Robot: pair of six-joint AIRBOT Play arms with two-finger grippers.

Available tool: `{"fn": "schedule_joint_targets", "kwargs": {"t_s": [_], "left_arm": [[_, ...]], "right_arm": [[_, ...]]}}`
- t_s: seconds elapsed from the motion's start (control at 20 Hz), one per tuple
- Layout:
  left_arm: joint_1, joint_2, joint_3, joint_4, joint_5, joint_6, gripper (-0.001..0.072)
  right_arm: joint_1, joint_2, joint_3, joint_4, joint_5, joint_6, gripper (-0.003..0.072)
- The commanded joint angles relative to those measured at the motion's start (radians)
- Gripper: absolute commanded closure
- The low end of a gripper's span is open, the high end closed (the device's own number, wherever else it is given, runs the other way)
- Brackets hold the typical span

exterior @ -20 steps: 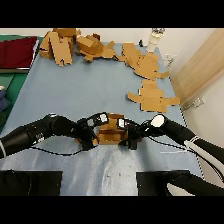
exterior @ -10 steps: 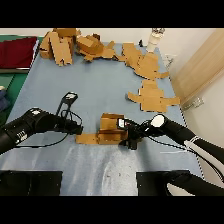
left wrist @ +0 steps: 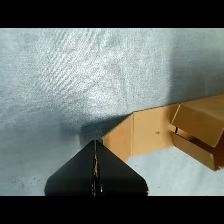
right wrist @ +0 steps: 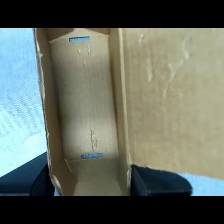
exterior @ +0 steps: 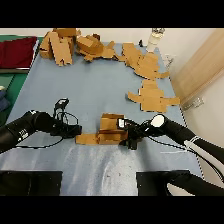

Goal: Fold the box.

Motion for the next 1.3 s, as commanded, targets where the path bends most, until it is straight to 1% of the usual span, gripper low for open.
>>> {"fn": "schedule_joint_targets", "kwargs": {"t_s": [0.0, 0.25, 0.4, 0.5, 0.65, 0.9, 1.15, 1.25], "left_arm": [[0.000, -0.047, -0.003, -0.170, -0.003, 0.114, 0.0696], [0.000, -0.055, -0.003, -0.217, -0.009, 0.163, 0.0696], [0.000, -0.055, -0.003, -0.283, -0.019, 0.217, 0.0696], [0.000, -0.055, -0.004, -0.296, -0.032, 0.234, 0.0696], [0.000, -0.055, -0.010, -0.321, -0.015, 0.236, 0.0696], [0.000, -0.055, -0.010, -0.454, -0.010, 0.349, 0.0696], [0.001, -0.055, -0.010, -0.446, -0.012, 0.362, 0.0696], [0.008, -0.055, -0.010, -0.400, -0.021, 0.344, 0.0696]], "right_arm": [[0.000, 0.000, 0.001, 0.002, 0.000, 0.002, 0.0177], [0.000, 0.000, 0.001, 0.001, 0.000, 0.002, 0.0177], [0.000, 0.000, 0.001, 0.001, 0.000, 0.002, 0.0177], [0.000, 0.000, 0.001, 0.002, 0.000, 0.002, 0.0177], [0.000, 0.000, 0.001, 0.001, 0.000, 0.002, 0.0177], [0.000, 0.000, 0.001, 0.001, 0.000, 0.002, 0.0177], [0.000, 0.000, 0.001, 0.001, 0.000, 0.002, 0.0177], [0.000, 0.000, 0.001, 0.001, 0.000, 0.002, 0.0177]]}}
